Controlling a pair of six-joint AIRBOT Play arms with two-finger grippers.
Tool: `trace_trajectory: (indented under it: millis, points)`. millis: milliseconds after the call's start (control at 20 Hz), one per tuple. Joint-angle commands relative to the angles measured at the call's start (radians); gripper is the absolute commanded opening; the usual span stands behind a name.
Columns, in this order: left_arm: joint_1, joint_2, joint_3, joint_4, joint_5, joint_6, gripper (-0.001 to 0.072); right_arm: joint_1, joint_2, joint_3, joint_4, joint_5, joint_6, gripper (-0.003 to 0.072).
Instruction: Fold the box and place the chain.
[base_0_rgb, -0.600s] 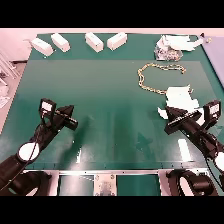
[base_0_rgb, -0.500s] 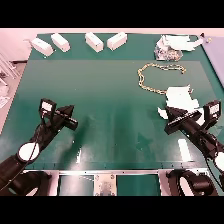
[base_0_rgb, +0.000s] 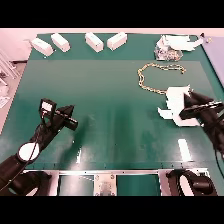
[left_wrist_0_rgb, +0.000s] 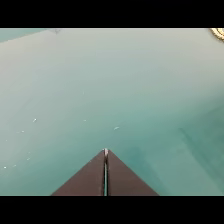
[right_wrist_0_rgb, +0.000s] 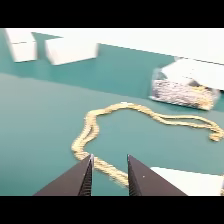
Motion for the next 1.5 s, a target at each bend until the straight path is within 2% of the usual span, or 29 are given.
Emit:
trace_trajectory:
  millis: [0, 100, 150, 300, 400, 450, 600, 750, 1050, 1300, 1450]
  points:
    - [0.001, 0.001, 0.0, 0.0, 0.0, 0.0, 0.002, -0.177, -0.112, 0.1, -0.046, 0.04, -0.002, 0.0276]
    - [0.001, 0.001, 0.0, 0.0, 0.0, 0.0, 0.002, -0.301, -0.22, 0.175, -0.062, 0.086, 0.0, 0.026]
    - [0.001, 0.001, 0.0, 0.0, 0.0, 0.0, 0.002, -0.351, -0.27, 0.205, -0.062, 0.078, 0.003, 0.0215]
    - [0.001, 0.001, 0.0, 0.0, 0.0, 0.0, 0.002, -0.439, -0.338, 0.239, -0.059, -0.029, 0.032, 0.021]
    - [0.001, 0.002, 0.0, 0.009, 0.034, 0.0, 0.002, -0.46, -0.348, 0.251, -0.076, -0.084, 0.021, 0.0309]
    - [0.001, 0.002, 0.0, 0.009, 0.074, 0.0, 0.002, -0.493, -0.37, 0.278, -0.084, -0.056, 0.022, 0.0309]
    - [0.001, 0.002, 0.0, 0.009, 0.148, 0.0, 0.002, -0.644, -0.552, 0.415, -0.097, 0.141, -0.011, 0.0306]
    - [0.001, 0.002, 0.0, 0.009, 0.156, 0.0, 0.002, -0.776, -0.813, 0.629, -0.095, 0.467, -0.011, 0.0302]
    - [0.001, 0.002, 0.0, 0.009, 0.157, 0.0, 0.002, -0.863, -1.276, 1.081, -0.143, 0.908, 0.004, 0.03]
    - [0.001, 0.002, 0.0, 0.009, 0.158, 0.0, 0.002, -0.861, -1.489, 1.382, -0.255, 1.126, 0.003, 0.0305]
    - [0.001, 0.002, 0.0, 0.009, 0.157, 0.0, 0.002, -0.846, -1.558, 1.479, -0.274, 1.175, 0.002, 0.0324]
